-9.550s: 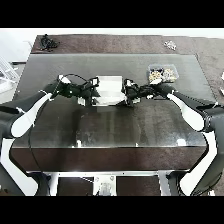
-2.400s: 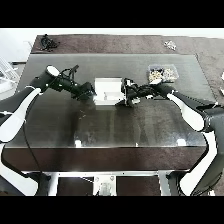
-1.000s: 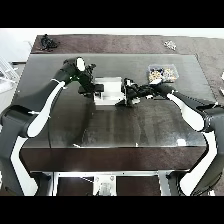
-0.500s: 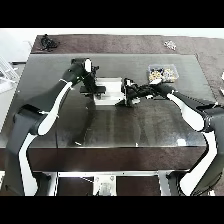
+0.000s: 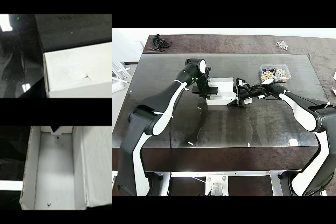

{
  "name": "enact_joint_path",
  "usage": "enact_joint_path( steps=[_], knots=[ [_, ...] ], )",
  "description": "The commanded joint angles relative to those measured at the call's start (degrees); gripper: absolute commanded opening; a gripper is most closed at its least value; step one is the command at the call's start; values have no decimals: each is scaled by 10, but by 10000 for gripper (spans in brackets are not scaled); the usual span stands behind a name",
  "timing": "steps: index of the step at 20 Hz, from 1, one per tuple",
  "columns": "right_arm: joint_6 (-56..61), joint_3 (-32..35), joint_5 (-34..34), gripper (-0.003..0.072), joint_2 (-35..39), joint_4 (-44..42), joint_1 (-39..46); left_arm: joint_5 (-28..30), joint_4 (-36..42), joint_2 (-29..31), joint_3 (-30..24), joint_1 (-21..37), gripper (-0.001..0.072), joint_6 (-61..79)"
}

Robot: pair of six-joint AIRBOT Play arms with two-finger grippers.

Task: Fold the box and place the chain.

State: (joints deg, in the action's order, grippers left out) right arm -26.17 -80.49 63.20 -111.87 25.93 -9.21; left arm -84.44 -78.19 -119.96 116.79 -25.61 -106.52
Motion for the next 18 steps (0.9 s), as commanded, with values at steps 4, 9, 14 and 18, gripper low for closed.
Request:
enact_joint_path(
  steps=[4,9,14,18],
  knots=[
    [0,0,-1,588,0,0,0,2,-7,-1,0,-5,21,5],
    [0,0,-1,588,0,0,0,2,-7,3,1,-5,413,10],
    [0,0,-1,588,0,0,0,-17,-2,16,17,8,536,21],
    [0,0,-1,588,0,0,0,-43,28,61,16,29,537,79]
  ],
)
